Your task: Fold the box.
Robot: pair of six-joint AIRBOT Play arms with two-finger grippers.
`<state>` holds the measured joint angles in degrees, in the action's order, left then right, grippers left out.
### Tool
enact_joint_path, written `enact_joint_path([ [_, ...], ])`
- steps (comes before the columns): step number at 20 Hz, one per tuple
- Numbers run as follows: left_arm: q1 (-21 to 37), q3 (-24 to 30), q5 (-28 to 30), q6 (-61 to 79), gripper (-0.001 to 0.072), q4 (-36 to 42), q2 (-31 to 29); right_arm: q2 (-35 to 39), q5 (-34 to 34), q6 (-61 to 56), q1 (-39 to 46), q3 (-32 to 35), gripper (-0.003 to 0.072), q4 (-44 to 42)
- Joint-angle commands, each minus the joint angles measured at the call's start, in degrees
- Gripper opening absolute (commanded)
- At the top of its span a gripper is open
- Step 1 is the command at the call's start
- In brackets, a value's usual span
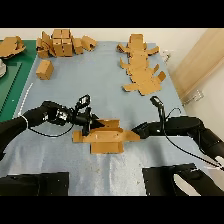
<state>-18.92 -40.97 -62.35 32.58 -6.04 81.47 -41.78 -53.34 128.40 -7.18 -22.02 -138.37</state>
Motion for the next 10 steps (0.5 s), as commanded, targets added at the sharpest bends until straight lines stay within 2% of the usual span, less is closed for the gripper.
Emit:
enact_joint_path([
  [1, 0.1, 0.0, -0.1, -0.5, 0.0012, 0.0, 0.0, 0.0, 2.5, -1.1, -4.9, 0.1, 0.0002, -0.1],
  [10, 0.0, -0.2, 2.4, 2.0, 0.0012, -0.6, 0.0, 0.0, 4.4, -1.5, -6.5, 0.1, 0.0003, -0.2],
])
